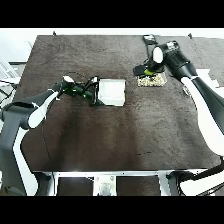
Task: Fold the box and place the chain.
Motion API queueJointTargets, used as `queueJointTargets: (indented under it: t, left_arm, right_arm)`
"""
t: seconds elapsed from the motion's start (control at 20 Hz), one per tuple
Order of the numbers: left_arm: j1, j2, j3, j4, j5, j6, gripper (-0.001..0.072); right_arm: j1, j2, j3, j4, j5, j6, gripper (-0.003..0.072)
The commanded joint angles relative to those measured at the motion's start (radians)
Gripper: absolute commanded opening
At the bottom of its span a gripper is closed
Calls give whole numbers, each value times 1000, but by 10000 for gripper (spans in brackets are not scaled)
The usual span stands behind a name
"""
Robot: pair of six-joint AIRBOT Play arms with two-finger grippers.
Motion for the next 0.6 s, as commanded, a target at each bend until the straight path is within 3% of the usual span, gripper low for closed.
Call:
queueJointTargets:
  t: [0.0, 0.15, 0.45, 0.55]
  left_arm:
    - [0, 0, 0, 0, 1, 1, 339]
    - [0, 0, 0, 0, 0, 0, 339]
    - [0, 0, 0, 0, 0, 1, 339]
    - [0, 0, 0, 0, 1, 1, 339]
  right_arm:
    - [-131, -57, 0, 147, -131, -103, 350]
    - [-194, -140, 1, 279, -161, -188, 346]
    - [-203, -246, 2, 338, -220, -270, 345]
    - [-203, -266, 2, 349, -229, -276, 288]
